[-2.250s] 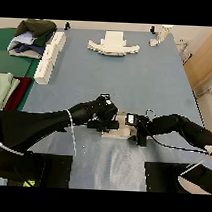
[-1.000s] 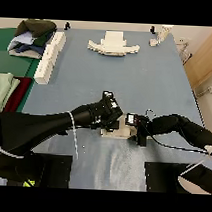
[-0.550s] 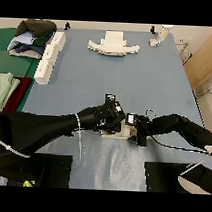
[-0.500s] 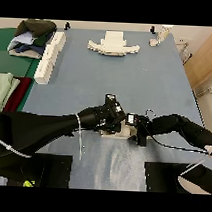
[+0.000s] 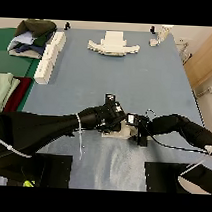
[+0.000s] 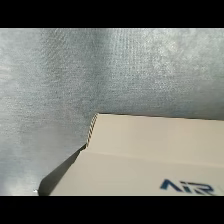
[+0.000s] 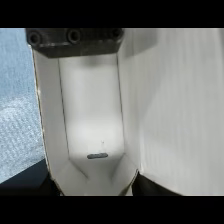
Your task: Fold the box.
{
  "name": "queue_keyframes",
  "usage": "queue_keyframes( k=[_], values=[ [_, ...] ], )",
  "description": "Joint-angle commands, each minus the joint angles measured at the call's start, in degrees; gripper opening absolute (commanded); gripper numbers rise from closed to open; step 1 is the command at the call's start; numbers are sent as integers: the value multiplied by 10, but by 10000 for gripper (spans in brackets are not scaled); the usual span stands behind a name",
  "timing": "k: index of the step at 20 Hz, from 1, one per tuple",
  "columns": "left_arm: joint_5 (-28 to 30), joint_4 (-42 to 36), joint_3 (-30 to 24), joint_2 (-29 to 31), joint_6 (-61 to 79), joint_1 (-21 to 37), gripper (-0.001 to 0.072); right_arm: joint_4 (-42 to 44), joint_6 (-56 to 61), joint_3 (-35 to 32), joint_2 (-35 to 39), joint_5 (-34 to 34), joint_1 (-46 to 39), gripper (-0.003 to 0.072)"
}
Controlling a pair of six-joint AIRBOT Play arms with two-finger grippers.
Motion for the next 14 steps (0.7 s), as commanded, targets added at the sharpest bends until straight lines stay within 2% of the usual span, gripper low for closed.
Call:
queue_keyframes(
  k=[1, 2, 3, 4, 9, 14],
  values=[
    [0, -12, 0, 0, 2, 0, 17, 0, 0, 0, 0, 0, 0, 513],
    [1, -12, 0, 0, 3, 0, 191, 1, 0, 0, 0, 0, 0, 513],
    [0, -12, 0, 0, 2, 0, 468, 1, 0, 0, 0, 0, 0, 513],
    [0, -13, 0, 0, 3, 0, 538, 1, 0, 0, 0, 0, 0, 513],
    [-6, -16, 3, 0, 4, 0, 538, 1, 0, 0, 0, 0, 0, 513],
    [-92, -24, 51, 21, 63, 1, 538, 0, 0, 0, 0, 0, 0, 513]
  ],
)
